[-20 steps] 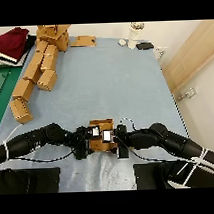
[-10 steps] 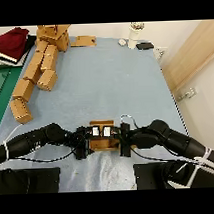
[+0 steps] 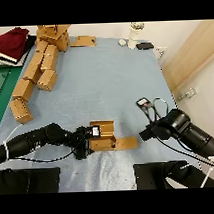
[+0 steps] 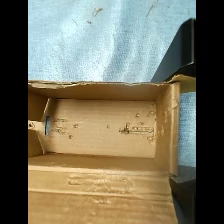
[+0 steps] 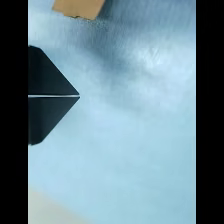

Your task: Fold the box.

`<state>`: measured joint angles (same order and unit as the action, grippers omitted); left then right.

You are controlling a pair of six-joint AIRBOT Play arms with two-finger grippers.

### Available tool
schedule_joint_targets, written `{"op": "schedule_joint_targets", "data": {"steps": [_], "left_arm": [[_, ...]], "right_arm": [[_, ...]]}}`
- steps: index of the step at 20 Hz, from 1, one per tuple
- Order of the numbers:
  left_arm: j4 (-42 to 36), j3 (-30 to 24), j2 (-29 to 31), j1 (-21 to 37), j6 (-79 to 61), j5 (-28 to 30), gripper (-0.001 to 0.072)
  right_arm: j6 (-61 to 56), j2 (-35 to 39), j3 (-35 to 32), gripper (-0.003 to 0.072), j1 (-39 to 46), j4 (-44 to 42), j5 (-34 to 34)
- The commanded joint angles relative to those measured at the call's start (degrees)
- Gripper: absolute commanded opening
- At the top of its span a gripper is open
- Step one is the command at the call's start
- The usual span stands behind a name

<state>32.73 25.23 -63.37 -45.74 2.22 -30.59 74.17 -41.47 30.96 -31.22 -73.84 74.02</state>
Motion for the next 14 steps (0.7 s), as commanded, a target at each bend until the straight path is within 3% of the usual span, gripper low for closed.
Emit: {"op": "schedule_joint_targets", "data": {"steps": [1,9,14], "left_arm": [[0.0,0.1,0.0,0.0,0.0,0.0,0.0489],[0.0,0.1,0.0,0.0,0.0,0.0,0.0488],[0.0,0.1,0.0,0.0,0.0,0.0,0.0488]], "right_arm": [[-3.8,0.3,-3.5,0.0004,8.0,-14.0,-4.5],[6.8,-3.5,-8.3,0.0003,7.3,-33.0,-16.7],[7.4,-3.5,-8.6,0.0003,5.0,-34.5,-17.6]]}}
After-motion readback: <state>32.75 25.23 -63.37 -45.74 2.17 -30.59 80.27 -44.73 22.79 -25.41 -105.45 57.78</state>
